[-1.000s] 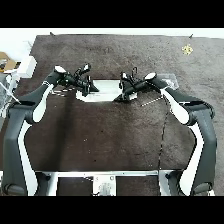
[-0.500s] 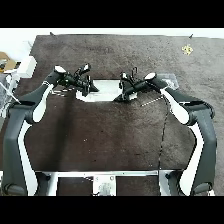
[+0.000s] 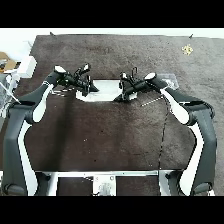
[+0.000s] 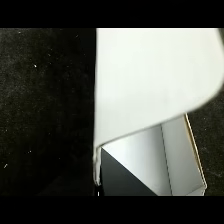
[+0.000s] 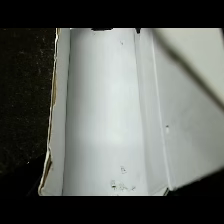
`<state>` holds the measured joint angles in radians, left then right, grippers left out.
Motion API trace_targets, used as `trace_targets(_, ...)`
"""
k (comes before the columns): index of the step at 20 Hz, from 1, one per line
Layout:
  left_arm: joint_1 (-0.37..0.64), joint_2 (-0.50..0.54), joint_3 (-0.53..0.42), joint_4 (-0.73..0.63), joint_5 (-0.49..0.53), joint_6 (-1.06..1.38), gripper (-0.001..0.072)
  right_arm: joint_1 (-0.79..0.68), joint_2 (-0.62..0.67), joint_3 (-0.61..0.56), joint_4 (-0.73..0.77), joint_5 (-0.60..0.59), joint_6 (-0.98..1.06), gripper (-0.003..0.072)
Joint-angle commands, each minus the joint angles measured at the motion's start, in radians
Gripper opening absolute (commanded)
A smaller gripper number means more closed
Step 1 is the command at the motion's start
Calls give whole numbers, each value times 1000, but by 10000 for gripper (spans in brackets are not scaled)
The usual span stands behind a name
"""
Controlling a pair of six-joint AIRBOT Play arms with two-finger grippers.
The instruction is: Fold the box and place the chain.
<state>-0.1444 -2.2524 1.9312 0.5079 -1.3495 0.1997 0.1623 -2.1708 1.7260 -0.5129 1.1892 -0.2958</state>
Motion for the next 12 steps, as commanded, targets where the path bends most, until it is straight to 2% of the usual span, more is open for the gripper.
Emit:
trace_targets(1, 0, 1, 0, 0, -3, 0, 12, 1, -1, 0, 1, 0, 0, 456)
trace_targets(3, 0, 1, 0, 0, -5, 0, 15, 1, -1, 0, 1, 0, 0, 456)
trace_targets(4, 0, 1, 0, 0, -5, 0, 218, 1, -1, 0, 1, 0, 1, 457)
trace_targets(5, 0, 1, 0, -3, -7, -1, 387, 1, -1, 0, 1, 0, 1, 456)
trace_targets(6, 0, 1, 1, -5, -18, -1, 347, 1, -1, 0, 1, 0, 0, 456)
trace_targets(12, 48, 31, 1, -38, -124, -69, 347, 1, -1, 0, 1, 0, 0, 456)
